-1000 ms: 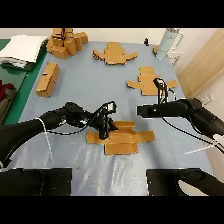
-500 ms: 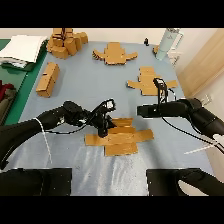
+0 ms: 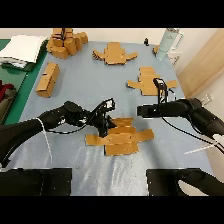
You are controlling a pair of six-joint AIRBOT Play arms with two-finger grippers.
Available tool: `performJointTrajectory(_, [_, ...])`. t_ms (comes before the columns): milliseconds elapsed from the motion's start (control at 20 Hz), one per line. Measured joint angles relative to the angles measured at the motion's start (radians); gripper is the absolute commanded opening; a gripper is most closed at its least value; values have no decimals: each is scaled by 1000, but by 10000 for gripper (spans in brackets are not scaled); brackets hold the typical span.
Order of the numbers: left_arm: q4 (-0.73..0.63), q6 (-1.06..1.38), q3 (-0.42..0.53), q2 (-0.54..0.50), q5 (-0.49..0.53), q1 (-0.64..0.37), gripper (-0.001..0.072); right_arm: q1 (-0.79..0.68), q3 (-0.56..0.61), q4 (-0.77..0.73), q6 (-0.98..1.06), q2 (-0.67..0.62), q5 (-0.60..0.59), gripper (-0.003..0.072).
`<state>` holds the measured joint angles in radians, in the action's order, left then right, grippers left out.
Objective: Fold the box.
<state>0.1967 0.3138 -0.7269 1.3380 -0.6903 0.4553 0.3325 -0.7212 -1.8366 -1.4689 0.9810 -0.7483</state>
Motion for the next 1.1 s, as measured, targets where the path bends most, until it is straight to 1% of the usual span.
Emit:
performJointTrajectory(300, [6,-12,0,0,-30,0,11,0,0,0,0,0,-1,8])
performJointTrajectory(800, [13,-26,0,0,-43,0,12,0,0,13,-5,0,-2,7])
performJointTrajectory(950, [13,-26,0,0,-43,0,12,-1,-12,71,9,-6,-61,6])
performJointTrajectory(1100, [12,-27,1,0,-43,0,12,22,-23,112,32,-39,-189,5])
